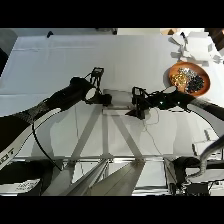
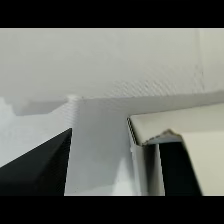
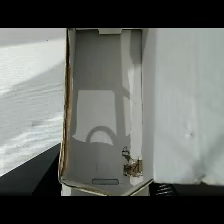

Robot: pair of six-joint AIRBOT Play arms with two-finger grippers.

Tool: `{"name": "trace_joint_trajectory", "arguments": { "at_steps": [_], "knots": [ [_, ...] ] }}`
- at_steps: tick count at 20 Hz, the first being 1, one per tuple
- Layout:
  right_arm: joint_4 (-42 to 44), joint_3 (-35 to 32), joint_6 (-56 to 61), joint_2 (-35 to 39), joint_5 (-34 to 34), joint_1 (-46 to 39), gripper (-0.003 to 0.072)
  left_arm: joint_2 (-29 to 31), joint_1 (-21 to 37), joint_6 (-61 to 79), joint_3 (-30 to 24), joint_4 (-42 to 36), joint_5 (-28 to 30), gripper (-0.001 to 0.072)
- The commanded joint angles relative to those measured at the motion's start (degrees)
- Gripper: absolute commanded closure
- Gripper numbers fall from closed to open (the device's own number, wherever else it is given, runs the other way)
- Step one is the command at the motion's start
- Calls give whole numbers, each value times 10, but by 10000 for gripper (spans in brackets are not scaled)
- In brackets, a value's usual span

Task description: Fold the box and place the chain.

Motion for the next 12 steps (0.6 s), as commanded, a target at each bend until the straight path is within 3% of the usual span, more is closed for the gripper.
{"name": "trace_joint_trajectory", "arguments": {
  "at_steps": [1, 10, 11, 12],
  "knots": [
    [-2, 0, -1, 0, 3, 0, 283, -6, -13, -32, 9, 11, 0, 146],
    [-2, 0, -1, 0, 2, 0, 283, -45, -42, -80, 9, 11, -11, 153],
    [-2, 0, -1, 0, 3, 0, 283, -46, -42, -95, 9, 12, -11, 185],
    [-2, 0, -1, 0, 3, 0, 283, -46, -41, -101, 9, 12, -11, 301]
  ]
}}
